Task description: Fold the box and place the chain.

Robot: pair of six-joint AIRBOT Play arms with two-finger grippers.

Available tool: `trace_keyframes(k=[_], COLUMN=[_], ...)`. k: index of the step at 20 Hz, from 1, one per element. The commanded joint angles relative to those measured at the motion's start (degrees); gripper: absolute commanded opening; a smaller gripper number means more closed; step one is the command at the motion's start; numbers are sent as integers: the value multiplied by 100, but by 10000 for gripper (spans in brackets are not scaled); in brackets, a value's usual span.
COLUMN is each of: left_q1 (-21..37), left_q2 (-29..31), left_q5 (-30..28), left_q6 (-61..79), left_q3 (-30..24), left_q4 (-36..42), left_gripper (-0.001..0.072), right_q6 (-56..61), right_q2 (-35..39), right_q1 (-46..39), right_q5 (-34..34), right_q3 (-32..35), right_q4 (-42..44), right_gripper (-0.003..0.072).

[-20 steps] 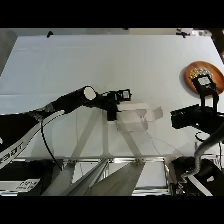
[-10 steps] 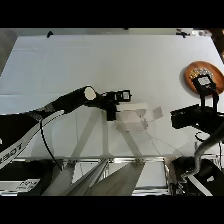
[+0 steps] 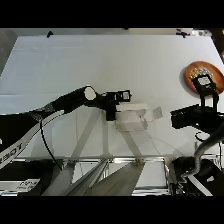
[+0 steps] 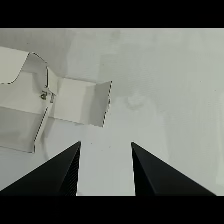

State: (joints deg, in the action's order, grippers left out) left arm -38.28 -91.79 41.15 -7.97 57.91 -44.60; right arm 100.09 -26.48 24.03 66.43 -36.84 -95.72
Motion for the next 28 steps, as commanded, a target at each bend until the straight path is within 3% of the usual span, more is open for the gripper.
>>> trace_keyframes(k=[1,12,17,28], left_q1=[-2,7,9,9], left_q2=[-2,-4,-39,-63], left_q5=[0,168,354,321], left_q6=[70,192,-264,-275], left_q3=[-2,216,304,304], left_q4=[-2,-63,-713,-730], left_gripper=[8,2,2,6], right_q6=[0,0,2,2], right_q2=[4,4,4,2], right_q1=[7,7,7,7], right_q5=[-2,-2,-2,-2], right_q3=[-4,-4,-4,-7], right_q4=[0,2,2,2], right_gripper=[363,363,363,363])
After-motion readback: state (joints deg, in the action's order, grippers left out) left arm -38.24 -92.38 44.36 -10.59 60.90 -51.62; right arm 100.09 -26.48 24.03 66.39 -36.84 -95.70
